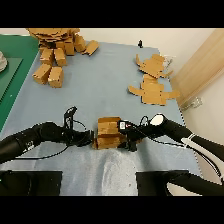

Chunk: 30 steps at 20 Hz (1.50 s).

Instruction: Fold the box.

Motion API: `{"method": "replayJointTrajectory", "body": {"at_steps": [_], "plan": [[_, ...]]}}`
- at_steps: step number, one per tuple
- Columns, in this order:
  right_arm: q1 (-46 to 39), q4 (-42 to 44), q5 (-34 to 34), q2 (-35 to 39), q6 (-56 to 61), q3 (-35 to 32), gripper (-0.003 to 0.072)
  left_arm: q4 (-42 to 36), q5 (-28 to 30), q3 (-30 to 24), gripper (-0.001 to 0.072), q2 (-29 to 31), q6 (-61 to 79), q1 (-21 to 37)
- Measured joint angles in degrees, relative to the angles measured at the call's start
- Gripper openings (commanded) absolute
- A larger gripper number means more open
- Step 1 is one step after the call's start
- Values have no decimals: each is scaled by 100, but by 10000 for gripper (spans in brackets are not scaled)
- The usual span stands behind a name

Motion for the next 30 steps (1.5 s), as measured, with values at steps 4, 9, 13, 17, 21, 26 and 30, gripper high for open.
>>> {"method": "replayJointTrajectory", "body": {"at_steps": [4, 9, 13, 17, 21, 26, 30], "plan": [[0, 0, 2, 0, -2, 0, 470, -111, 450, 0, 14, 7, -13, 0], [0, 0, 4, 0, 0, 0, 470, -199, 693, 0, 13, 7, 168, 0], [0, 2, 4, 0, -2, 0, 470, -219, 667, 0, 14, 7, 164, 0], [0, 2, 4, 0, 0, 0, 470, -232, 452, 0, 14, 7, 420, 0], [0, 0, 4, 0, 0, 0, 471, -275, 457, 0, 262, 7, 557, 0], [0, 0, 7, 0, -2, 0, 470, -260, 273, 68, 472, 22, 739, 0], [-2, 0, 7, 0, -2, 0, 470, 109, -4, 214, 472, 118, 393, 0]]}}
